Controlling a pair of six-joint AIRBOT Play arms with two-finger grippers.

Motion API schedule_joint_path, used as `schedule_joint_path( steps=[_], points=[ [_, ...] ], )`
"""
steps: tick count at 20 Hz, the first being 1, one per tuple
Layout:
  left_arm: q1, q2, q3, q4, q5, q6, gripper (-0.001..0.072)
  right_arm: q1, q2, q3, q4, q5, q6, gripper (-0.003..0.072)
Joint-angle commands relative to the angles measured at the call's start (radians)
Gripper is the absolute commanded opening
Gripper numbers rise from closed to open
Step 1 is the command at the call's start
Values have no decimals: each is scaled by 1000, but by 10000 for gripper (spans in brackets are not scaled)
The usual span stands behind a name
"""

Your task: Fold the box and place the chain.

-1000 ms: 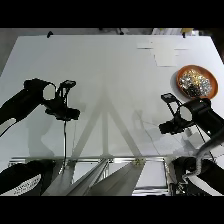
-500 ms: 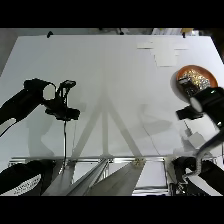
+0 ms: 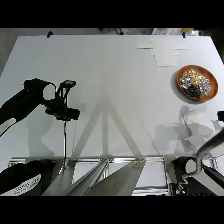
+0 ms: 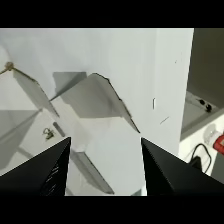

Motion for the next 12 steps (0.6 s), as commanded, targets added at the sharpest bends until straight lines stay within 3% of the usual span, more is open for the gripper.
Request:
schedule_joint_path(
  steps=[1,7,10,12],
  points=[
    [-1,0,0,0,0,0,11,-65,-84,11,-44,-31,-60,478],
    [0,0,0,0,0,0,11,-65,-208,11,-117,-31,-63,395],
    [0,0,0,0,0,0,11,-65,-249,11,-132,-40,-28,261],
    [-1,0,0,0,0,0,11,-64,-262,11,-128,-10,-28,57]
  ],
)
